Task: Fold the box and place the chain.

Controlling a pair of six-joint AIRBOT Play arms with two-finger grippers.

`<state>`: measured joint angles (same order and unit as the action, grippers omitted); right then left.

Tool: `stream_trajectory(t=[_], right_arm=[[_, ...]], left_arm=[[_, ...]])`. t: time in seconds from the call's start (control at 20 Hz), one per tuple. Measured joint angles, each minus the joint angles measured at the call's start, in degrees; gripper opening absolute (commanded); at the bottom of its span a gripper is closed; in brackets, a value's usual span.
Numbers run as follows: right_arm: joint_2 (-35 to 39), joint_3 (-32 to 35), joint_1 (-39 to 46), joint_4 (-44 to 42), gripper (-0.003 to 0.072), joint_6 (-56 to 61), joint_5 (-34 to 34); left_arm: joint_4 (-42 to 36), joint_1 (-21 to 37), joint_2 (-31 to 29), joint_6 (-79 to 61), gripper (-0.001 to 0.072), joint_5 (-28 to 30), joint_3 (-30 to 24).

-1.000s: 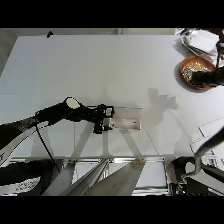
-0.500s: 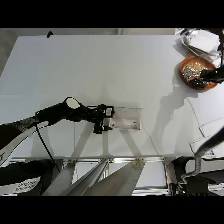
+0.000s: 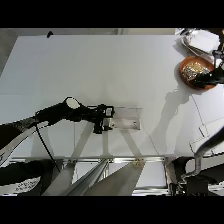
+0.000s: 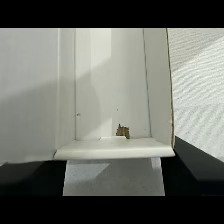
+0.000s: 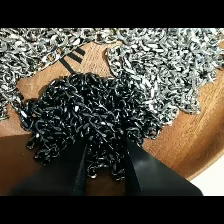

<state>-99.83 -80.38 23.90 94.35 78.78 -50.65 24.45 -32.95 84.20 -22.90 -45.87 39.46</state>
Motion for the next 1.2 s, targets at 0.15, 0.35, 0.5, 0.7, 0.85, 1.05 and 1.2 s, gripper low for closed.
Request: stream_trajectory(t=[0.15, 0.35, 0.5, 0.7, 0.85, 1.05, 1.2], right_arm=[[-0.2, -0.1, 0.0, 0.2, 0.0016, 0.0, -0.3], [0.0, -0.1, 0.0, 0.3, 0.0015, 0.0, -1.6], [2.4, 0.0, 0.0, 0.3, 0.0015, 0.0, -3.1], [9.6, -0.1, 0.0, -0.3, 0.0015, -1.4, -5.4], [17.0, -0.1, 0.0, -2.3, 0.0015, -4.3, -8.9], [26.9, -0.1, 0.0, -8.1, 0.0016, -7.6, -14.1], [33.4, -0.1, 0.0, -14.7, 0.0016, -9.2, -18.2]], left_arm=[[0.0, 0.0, 0.0, 0.0, 0.0313, 0.0, 0.0], [0.0, 0.0, 0.0, 0.0, 0.0313, 0.0, 0.0], [0.0, 0.0, 0.0, 0.0, 0.0313, 0.0, 0.0], [0.0, 0.0, 0.0, 0.0, 0.0313, 0.0, 0.0], [0.0, 0.0, 0.0, 0.0, 0.0313, 0.0, 0.0], [0.0, 0.0, 0.0, 0.0, 0.0313, 0.0, 0.0], [0.0, 0.0, 0.0, 0.0, 0.0313, 0.0, 0.0]])
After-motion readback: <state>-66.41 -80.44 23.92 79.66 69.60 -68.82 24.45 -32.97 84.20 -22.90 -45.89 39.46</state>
